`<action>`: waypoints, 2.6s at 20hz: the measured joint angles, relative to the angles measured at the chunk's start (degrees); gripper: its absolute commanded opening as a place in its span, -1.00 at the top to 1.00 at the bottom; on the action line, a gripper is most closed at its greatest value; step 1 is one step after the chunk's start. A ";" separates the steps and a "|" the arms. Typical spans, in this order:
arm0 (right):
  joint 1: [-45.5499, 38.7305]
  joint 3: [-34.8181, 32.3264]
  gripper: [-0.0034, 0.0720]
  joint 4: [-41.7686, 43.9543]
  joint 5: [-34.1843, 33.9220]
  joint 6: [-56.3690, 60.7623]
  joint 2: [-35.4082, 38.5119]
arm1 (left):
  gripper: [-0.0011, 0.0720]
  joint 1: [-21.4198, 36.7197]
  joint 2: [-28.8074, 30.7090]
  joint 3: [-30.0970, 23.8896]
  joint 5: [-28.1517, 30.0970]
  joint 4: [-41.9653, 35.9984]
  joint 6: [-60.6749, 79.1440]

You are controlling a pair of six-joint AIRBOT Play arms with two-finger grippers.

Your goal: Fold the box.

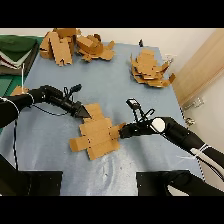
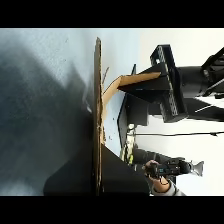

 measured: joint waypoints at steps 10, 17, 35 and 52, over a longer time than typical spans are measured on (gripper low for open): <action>-0.11 -0.02 0.48 -0.17 -1.86 2.29 0.00 | 0.93 -0.92 0.00 0.96 0.87 -0.87 6.23; -2.51 -0.02 0.33 -0.94 -9.79 11.02 0.07 | 0.93 -7.21 7.02 4.96 -4.92 -0.20 12.28; -18.58 0.55 0.15 -0.52 -7.93 21.03 13.07 | 0.93 -19.52 17.31 4.28 -22.86 16.28 28.92; -16.48 0.57 0.15 0.02 -3.87 20.46 13.53 | 0.93 -24.61 26.47 -11.91 -45.92 23.04 29.77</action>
